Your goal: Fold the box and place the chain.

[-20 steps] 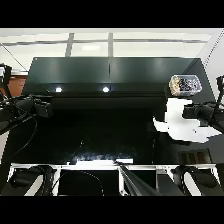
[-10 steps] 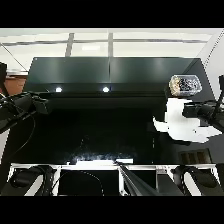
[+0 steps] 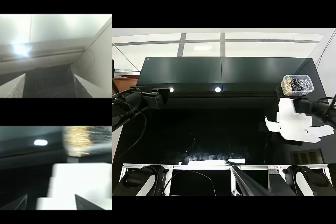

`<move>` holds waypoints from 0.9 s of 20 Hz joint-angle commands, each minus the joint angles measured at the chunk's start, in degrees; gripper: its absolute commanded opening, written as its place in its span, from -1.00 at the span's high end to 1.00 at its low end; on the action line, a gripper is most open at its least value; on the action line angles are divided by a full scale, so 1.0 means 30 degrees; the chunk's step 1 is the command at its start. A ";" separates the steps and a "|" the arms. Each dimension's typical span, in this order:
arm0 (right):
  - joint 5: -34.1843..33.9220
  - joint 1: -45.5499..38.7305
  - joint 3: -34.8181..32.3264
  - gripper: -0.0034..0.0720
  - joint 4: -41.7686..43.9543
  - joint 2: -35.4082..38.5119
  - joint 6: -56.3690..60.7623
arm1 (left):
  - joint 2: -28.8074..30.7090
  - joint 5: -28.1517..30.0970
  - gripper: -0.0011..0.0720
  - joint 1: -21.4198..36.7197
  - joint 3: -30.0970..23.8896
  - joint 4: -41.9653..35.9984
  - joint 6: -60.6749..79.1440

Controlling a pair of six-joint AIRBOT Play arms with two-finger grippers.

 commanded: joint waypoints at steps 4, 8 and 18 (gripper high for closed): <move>0.0787 -0.9027 0.4029 -0.96 -0.7766 -0.5042 0.4430 | -0.0138 -0.0663 -0.96 0.0000 0.0000 0.0000 -0.0007; 0.3293 -1.5038 0.5333 -0.96 -0.0539 -0.9078 -0.1931 | -0.0175 -0.0656 -0.96 0.0015 0.0000 0.0007 -0.0007; 1.4717 -1.8076 0.8393 -0.96 0.8211 -1.8746 -1.1176 | -0.1107 -0.0670 -0.96 0.0007 0.0000 -0.0466 -0.0007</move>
